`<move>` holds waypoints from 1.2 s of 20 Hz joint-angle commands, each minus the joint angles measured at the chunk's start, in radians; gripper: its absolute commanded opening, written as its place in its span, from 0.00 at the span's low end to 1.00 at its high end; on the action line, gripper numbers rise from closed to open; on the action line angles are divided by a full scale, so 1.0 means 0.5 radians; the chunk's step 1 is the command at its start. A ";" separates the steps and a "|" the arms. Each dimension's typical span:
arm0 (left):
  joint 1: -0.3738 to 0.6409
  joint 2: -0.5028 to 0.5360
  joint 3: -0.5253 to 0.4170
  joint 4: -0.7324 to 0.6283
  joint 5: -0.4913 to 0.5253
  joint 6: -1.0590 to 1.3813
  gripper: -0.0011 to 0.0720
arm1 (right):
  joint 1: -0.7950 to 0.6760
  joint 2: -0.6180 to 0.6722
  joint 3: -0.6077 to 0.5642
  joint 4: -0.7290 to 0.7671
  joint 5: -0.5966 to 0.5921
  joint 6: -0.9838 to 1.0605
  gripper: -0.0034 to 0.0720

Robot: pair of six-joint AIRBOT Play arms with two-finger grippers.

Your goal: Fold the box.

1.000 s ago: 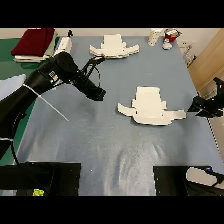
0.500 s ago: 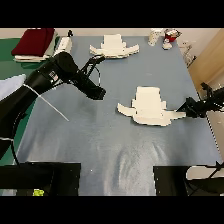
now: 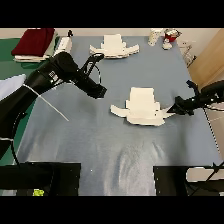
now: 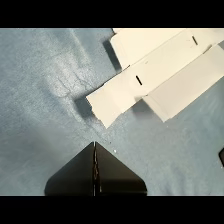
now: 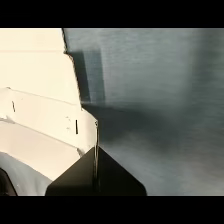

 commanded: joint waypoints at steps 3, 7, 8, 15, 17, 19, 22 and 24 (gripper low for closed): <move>0.153 0.000 0.009 -0.240 -0.200 0.130 0.03 | 0.453 0.306 -0.162 0.082 0.216 0.028 0.05; 0.514 0.007 -0.120 -0.779 -0.585 0.385 0.03 | 0.743 0.699 -0.585 0.088 0.398 0.105 0.05; 0.566 0.022 -0.200 -0.812 -0.630 0.399 0.03 | 0.805 0.813 -0.689 0.088 0.452 0.127 0.05; 0.581 -0.098 -0.431 -0.804 -0.434 0.549 0.65 | 1.035 1.158 -0.974 0.076 0.766 0.246 0.05; 0.573 -0.198 -0.430 -0.813 -0.378 0.587 0.65 | 1.094 1.139 -0.979 0.076 0.822 0.246 0.05; 0.574 -0.322 -0.426 -0.853 -0.363 0.623 0.65 | 1.151 1.133 -0.979 0.073 0.874 0.246 0.05; 0.571 -0.514 -0.392 -0.932 -0.360 0.674 0.65 | 1.185 1.133 -0.979 0.071 0.899 0.246 0.05; 0.547 -0.633 -0.351 -0.946 -0.321 0.703 0.65 | 1.185 1.133 -0.979 0.070 0.900 0.246 0.05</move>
